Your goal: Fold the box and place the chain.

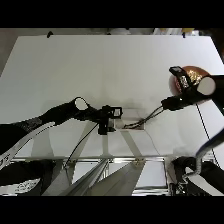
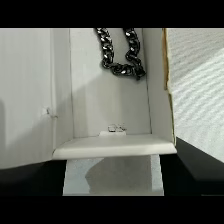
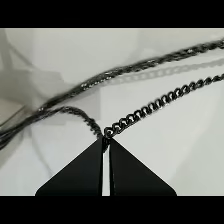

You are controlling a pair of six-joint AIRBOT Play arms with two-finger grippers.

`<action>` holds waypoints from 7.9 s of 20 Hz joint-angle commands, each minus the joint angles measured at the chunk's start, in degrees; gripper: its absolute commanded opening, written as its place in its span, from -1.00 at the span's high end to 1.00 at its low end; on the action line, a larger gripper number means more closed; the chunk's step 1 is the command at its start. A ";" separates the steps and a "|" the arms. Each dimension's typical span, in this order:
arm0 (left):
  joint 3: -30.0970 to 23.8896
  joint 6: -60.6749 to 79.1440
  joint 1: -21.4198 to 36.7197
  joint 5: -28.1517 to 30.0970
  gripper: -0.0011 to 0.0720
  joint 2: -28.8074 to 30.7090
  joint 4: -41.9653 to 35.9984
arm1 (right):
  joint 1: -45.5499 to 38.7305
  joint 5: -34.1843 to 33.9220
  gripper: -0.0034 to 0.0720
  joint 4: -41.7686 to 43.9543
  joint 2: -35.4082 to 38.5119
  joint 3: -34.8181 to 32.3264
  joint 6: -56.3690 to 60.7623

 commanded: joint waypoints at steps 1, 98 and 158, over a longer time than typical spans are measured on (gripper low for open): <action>0.02 0.00 0.04 0.02 0.23 0.04 0.02 | 5.22 3.15 0.87 5.22 10.99 -0.02 -0.22; 0.02 0.00 0.04 0.02 0.23 0.04 0.00 | 19.87 -5.07 0.87 15.13 14.05 -2.36 2.99; 0.02 0.00 0.04 0.02 0.23 0.04 0.00 | 2.45 -13.94 0.87 -7.96 -8.39 -7.96 2.27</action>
